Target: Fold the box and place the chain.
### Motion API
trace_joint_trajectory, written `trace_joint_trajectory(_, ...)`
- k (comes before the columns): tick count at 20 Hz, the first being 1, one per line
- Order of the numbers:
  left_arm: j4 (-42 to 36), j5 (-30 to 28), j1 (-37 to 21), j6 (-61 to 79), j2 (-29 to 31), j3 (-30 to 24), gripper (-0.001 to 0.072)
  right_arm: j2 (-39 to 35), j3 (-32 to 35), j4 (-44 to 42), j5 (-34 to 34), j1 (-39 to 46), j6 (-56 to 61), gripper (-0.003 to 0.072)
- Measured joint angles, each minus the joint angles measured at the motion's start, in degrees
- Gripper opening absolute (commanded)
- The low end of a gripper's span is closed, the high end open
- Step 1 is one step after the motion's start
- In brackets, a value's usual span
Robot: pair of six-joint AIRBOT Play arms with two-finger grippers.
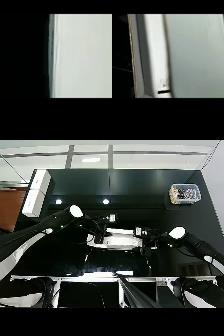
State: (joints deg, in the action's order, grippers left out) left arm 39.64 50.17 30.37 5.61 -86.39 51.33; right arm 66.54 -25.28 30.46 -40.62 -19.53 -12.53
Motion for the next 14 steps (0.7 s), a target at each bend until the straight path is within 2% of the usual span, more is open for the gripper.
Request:
trace_joint_trajectory(8, 0.00, 0.00, -0.02, -0.02, 0.00, 0.00, 0.0026, 0.11, 0.00, 1.05, 0.96, -0.76, 1.09, 0.0570)
trace_joint_trajectory(10, 0.00, -0.02, -0.02, -0.02, 0.00, 0.00, 0.0026, 0.11, 0.00, 1.09, 1.11, -0.76, 1.25, 0.0673)
trace_joint_trajectory(14, 0.00, -0.04, 0.00, -0.15, 0.00, 0.00, 0.0026, 0.11, 0.00, 1.11, 1.33, -0.81, 1.38, 0.0672)
